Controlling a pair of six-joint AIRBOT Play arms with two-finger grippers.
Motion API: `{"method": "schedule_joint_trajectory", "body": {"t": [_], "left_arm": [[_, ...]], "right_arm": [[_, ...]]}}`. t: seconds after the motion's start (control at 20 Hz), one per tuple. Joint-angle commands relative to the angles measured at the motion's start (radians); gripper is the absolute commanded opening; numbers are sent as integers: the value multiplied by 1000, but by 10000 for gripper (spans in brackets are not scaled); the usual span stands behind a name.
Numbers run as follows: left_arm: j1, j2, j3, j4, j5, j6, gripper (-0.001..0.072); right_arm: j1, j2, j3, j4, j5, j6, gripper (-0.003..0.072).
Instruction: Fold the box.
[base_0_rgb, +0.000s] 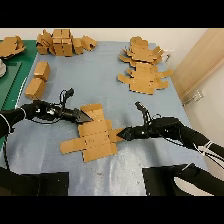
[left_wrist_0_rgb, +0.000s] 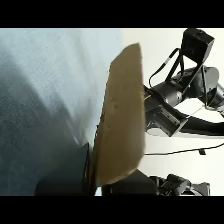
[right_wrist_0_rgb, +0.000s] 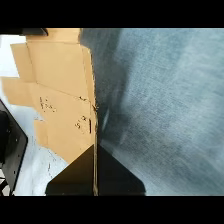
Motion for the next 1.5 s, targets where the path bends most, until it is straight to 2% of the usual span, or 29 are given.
{"method": "schedule_joint_trajectory", "body": {"t": [0.0, 0.2, 0.25, 0.3, 0.35, 0.55, 0.65, 0.9, 1.0, 1.15, 1.2, 1.25, 1.3, 1.35, 1.45], "left_arm": [[1, -2, 0, 0, 12, 35, 27], [1, -2, 4, 0, 15, 108, 11], [1, -2, 13, 0, 25, 120, 11], [1, -2, 26, 0, 32, 129, 12], [-1, -1, 47, -1, 27, 146, 12], [-51, 30, 136, -1, 16, 232, 12], [-117, 75, 158, 2, 73, 294, 12], [-247, 168, 154, -39, 187, 510, 12], [-275, 182, 124, -29, 258, 558, 12], [-281, 183, 56, -63, 264, 626, 12], [-281, 184, 33, -68, 263, 647, 12], [-282, 190, 10, -75, 263, 673, 12], [-282, 200, -15, -84, 264, 710, 12], [-282, 208, -33, -92, 265, 737, 12], [-279, 215, -55, -92, 278, 766, 12]], "right_arm": [[1, 1, 0, -1, 9, 4, 0], [1, 1, 0, -7, 26, 5, 4], [0, 1, 0, -12, 33, 21, 72], [-5, 1, 0, -23, 39, 49, 238], [-19, 1, 1, -41, 42, 84, 324], [-147, 2, 55, -158, 42, 262, 326], [-241, 3, 109, -163, 42, 288, 373], [-377, 3, 233, -154, 35, 333, 372], [-375, 3, 244, -149, 45, 335, 372], [-375, 3, 243, -149, 45, 337, 360], [-375, 3, 243, -149, 45, 342, 274], [-375, 3, 243, -149, 45, 342, 140], [-375, 3, 243, -149, 45, 342, 39], [-375, 3, 243, -149, 45, 342, 3], [-375, 3, 243, -149, 45, 342, 3]]}}
